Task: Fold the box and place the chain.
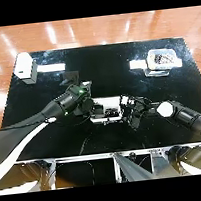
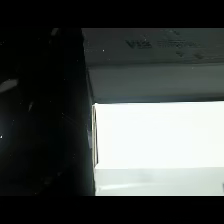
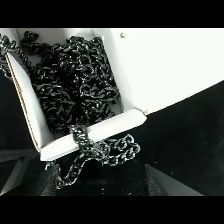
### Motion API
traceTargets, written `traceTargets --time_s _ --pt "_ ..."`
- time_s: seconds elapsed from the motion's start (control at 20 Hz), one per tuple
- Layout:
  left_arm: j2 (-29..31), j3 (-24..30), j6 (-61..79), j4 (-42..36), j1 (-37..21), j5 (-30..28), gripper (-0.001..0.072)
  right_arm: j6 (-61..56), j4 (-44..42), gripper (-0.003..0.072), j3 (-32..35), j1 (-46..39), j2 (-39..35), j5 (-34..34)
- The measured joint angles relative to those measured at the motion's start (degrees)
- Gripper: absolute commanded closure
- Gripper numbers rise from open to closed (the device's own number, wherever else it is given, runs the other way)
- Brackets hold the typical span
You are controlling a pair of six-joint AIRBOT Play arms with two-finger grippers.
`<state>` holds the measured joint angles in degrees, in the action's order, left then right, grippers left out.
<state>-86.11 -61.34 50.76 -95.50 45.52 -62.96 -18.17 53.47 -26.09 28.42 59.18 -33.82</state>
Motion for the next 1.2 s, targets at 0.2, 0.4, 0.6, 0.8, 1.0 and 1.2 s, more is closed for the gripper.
traceTargets --time_s 0.2,0.4,0.6,0.8,1.0,1.2 --pt "0.0 0.0 0.0 0.0 0.0 0.0 0.0686 3.6 0.0 0.0134 0.0 0.4 0.0 1.4" --pt "0.0 0.0 0.0 0.0 0.0 0.0 0.0686 8.0 -0.1 0.0134 0.0 1.3 0.0 2.3" --pt "0.0 0.0 0.0 0.0 0.0 0.0 0.0686 10.0 -0.2 0.0135 0.0 1.6 0.5 4.1" --pt "0.0 0.0 0.0 0.0 0.0 0.0 0.0686 11.2 -0.7 0.0135 0.0 1.7 1.5 4.8" --pt "0.0 0.0 0.0 0.0 0.0 0.0 0.0686 12.5 -1.3 0.0136 0.0 3.1 2.5 5.3" --pt "0.0 0.0 0.0 0.0 0.0 0.0 0.0686 13.0 -1.9 0.0518 0.0 4.7 3.6 6.1"
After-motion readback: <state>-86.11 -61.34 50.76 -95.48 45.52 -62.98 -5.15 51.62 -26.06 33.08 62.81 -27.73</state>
